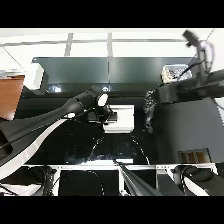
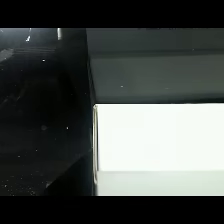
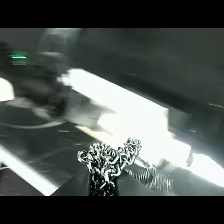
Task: Fold the box and place the chain.
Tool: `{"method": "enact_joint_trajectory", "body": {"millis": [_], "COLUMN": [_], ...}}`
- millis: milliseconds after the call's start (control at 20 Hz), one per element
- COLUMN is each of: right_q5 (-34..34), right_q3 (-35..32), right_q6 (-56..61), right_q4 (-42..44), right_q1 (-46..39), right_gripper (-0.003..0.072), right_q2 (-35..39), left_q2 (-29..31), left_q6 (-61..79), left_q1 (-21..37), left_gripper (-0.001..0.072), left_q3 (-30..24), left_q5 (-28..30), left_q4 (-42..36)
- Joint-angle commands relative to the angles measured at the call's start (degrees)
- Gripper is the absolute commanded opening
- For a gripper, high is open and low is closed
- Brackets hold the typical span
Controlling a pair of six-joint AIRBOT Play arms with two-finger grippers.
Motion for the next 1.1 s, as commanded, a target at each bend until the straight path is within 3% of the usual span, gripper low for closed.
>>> {"method": "enact_joint_trajectory", "body": {"millis": [0,300,500,800,850,900,1050], "right_q5": [-9.4,-8.0,-7.5,-15.4,-16.2,-16.3,-9.6], "right_q3": [-3.6,-4.2,-8.3,-12.4,-12.4,-12.4,-11.3], "right_q6": [0.0,0.0,0.3,2.4,2.5,2.5,2.4], "right_q4": [5.2,-1.4,-2.4,-2.2,-2.2,-2.3,-7.3], "right_q1": [6.0,7.2,7.5,12.0,12.2,12.2,8.8], "right_gripper": [0.0009,0.001,0.001,0.0015,0.0119,0.0331,0.0337], "right_q2": [-1.7,-8.1,-9.2,-10.6,-11.3,-11.6,-10.9], "left_q2": [0.0,0.0,0.0,0.0,0.0,0.0,0.0], "left_q6": [0.0,0.0,0.0,0.0,0.0,0.0,0.0], "left_q1": [0.0,0.0,0.0,0.0,0.0,0.0,0.0], "left_gripper": [0.0026,0.0026,0.0026,0.0026,0.0026,0.0026,0.0026], "left_q3": [0.0,0.0,0.0,0.0,0.0,0.0,0.0], "left_q5": [-0.3,-1.2,-1.4,-1.5,-1.5,-1.4,-1.4], "left_q4": [0.0,0.2,0.2,0.2,0.2,0.2,0.2]}}
